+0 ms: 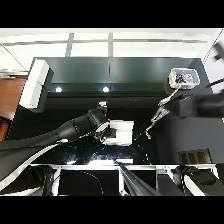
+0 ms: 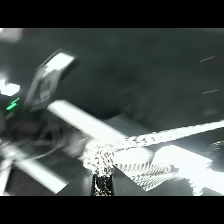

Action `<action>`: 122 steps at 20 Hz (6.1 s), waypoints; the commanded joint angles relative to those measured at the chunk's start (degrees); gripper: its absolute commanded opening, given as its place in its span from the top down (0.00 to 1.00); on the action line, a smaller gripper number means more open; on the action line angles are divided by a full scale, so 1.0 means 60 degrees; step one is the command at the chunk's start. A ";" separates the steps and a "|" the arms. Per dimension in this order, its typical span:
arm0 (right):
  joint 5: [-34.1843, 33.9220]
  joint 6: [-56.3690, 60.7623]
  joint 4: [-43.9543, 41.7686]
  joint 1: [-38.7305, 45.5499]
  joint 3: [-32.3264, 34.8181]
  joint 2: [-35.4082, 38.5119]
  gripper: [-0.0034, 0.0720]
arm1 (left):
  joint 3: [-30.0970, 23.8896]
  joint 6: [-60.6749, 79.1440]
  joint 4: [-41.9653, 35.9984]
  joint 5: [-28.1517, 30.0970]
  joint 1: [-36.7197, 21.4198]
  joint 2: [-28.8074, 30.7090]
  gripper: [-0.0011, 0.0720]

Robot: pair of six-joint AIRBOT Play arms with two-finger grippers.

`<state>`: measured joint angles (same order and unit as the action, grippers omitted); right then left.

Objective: Fold the box and place the chain.

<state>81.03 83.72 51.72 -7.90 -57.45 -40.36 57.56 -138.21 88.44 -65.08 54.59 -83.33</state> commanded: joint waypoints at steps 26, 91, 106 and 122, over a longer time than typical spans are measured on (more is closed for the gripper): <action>-0.3413 0.1428 0.4411 0.0488 0.2692 -0.0525 0.41 | -0.0004 0.0000 0.0011 0.0015 -0.0007 -0.0004 0.94; -0.5380 0.0444 -0.1690 -0.3621 0.3636 -0.0663 0.90 | -0.0004 0.0004 0.0113 0.0007 -0.0004 -0.0011 0.94; -0.6477 0.3133 0.5085 0.1705 0.3632 -0.1151 0.33 | -0.0004 0.0004 0.0117 0.0011 -0.0007 -0.0011 0.94; -0.7868 0.3220 0.2280 0.2430 -0.1770 -0.9118 0.29 | -0.0004 0.0004 0.0146 0.0007 -0.0007 -0.0011 0.94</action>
<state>33.04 102.94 66.46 6.83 -64.10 -91.59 57.56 -138.21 89.30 -65.06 54.59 -83.35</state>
